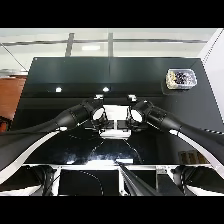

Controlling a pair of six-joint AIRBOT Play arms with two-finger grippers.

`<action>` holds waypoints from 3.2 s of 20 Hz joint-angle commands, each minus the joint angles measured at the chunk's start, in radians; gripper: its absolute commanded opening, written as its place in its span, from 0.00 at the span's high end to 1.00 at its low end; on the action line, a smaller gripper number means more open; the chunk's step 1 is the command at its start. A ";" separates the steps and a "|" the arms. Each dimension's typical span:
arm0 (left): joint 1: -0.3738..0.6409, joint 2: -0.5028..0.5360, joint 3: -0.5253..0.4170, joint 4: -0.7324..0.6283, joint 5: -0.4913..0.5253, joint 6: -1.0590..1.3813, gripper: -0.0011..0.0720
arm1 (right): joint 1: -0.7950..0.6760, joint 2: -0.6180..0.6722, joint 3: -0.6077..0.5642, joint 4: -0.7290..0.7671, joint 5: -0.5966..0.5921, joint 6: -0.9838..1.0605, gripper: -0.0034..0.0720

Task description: Fold the box and place the chain.

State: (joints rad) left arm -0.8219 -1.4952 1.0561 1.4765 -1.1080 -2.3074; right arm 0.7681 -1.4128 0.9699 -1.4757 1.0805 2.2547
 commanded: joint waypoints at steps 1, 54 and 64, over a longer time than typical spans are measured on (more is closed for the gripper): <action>0.000 0.000 0.001 0.003 0.000 -0.004 0.95 | 0.000 0.002 0.000 -0.018 0.044 0.005 0.30; 0.000 0.000 0.001 0.003 0.005 -0.004 0.95 | -0.926 -0.457 0.649 0.134 -0.172 0.095 0.18; 0.000 0.000 0.001 0.003 0.004 -0.004 0.95 | -0.941 -0.415 0.679 0.271 -0.105 -0.172 0.90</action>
State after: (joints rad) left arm -0.8219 -1.4952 1.0561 1.4796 -1.1034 -2.3116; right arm -0.1646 -1.8492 1.6318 -1.2251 0.9401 2.1719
